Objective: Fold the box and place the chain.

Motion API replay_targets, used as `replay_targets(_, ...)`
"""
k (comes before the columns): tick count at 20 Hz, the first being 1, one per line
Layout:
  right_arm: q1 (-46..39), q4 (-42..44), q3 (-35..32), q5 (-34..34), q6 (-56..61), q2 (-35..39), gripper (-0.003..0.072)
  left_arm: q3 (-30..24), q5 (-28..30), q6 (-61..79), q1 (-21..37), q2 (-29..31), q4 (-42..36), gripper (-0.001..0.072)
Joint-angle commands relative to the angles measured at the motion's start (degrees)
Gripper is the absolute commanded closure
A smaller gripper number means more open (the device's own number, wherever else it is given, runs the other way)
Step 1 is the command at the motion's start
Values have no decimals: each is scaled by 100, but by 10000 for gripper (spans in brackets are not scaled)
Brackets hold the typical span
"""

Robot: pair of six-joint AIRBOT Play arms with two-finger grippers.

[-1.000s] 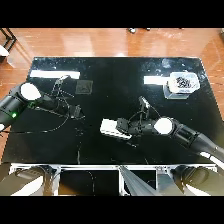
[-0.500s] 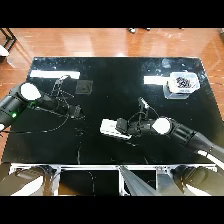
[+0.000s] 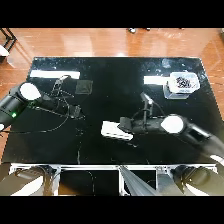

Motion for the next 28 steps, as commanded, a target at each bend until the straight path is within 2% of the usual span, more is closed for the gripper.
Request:
replay_targets(1, -599, -435, 37, 811, -76, 815, 670, 22, 15, 192, -4, -4, -15, 139)
replay_targets(4, -1386, -1032, 37, 1545, -68, 1231, 670, 26, 9, 1532, -4, -31, -466, 139)
replay_targets(7, -1963, -1585, 35, 1974, -55, 1272, 670, 70, -7, 3456, -142, -66, -1161, 137)
replay_targets(9, -2120, -1779, 35, 2057, -55, 1272, 670, 74, 59, 4551, -509, -72, -1309, 77)
replay_targets(12, -2116, -1902, 33, 2055, -55, 1272, 670, 76, 334, 6008, -1364, -229, -1353, 77)
replay_targets(14, -2114, -1952, 20, 2057, -55, 1272, 670, 81, 754, 6594, -1888, -378, -1353, 77)
replay_targets(16, -2114, -1956, 9, 2061, -57, 1272, 670, 81, 1080, 6666, -2238, -542, -1353, 78)
replay_targets(18, -2114, -1978, 9, 2039, -57, 1270, 670, 81, 1150, 6664, -2387, -741, -1353, 78)
replay_targets(28, -2114, -2081, 9, 1919, -57, 1270, 670, 389, 1174, 6662, -2376, -1193, -1633, 80)
